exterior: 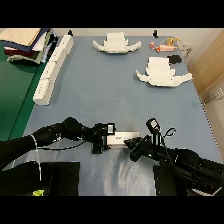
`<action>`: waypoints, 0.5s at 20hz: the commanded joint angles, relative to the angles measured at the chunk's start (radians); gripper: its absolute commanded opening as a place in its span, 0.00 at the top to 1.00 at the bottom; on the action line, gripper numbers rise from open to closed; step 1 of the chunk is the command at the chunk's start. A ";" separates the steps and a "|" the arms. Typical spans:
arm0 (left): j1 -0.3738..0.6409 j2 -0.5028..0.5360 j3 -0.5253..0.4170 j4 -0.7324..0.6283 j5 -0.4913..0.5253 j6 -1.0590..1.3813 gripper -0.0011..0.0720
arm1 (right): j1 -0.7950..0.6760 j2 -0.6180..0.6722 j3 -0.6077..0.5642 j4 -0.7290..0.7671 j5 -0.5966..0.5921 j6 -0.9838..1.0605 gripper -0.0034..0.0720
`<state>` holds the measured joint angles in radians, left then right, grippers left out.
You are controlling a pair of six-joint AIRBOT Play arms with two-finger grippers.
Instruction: Fold the box.
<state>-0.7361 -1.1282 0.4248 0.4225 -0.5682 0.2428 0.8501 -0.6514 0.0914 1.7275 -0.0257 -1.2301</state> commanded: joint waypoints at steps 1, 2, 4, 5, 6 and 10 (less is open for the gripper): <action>0.000 0.000 0.000 0.000 0.000 0.000 0.27 | 0.000 -0.010 -0.018 0.000 -0.028 0.000 0.95; 0.000 0.000 0.000 0.000 0.000 0.000 0.27 | 0.000 -0.010 -0.020 0.000 -0.033 0.000 0.95; 0.000 0.000 0.000 0.000 0.000 0.000 0.27 | 0.000 -0.009 -0.020 0.000 -0.032 0.000 0.95; 0.000 0.000 0.000 0.000 0.000 0.000 0.27 | 0.000 -0.009 -0.020 0.000 -0.031 0.000 0.95; 0.000 0.000 0.000 0.000 0.000 0.000 0.27 | 0.000 -0.008 -0.020 0.000 -0.029 0.000 0.95; 0.000 0.000 0.000 0.000 0.000 0.000 0.27 | 0.000 -0.007 0.002 0.001 0.024 0.000 0.95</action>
<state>-0.7361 -1.1282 0.4248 0.4225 -0.5678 0.2428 0.8501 -0.6590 0.0784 1.7271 -0.0090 -1.2304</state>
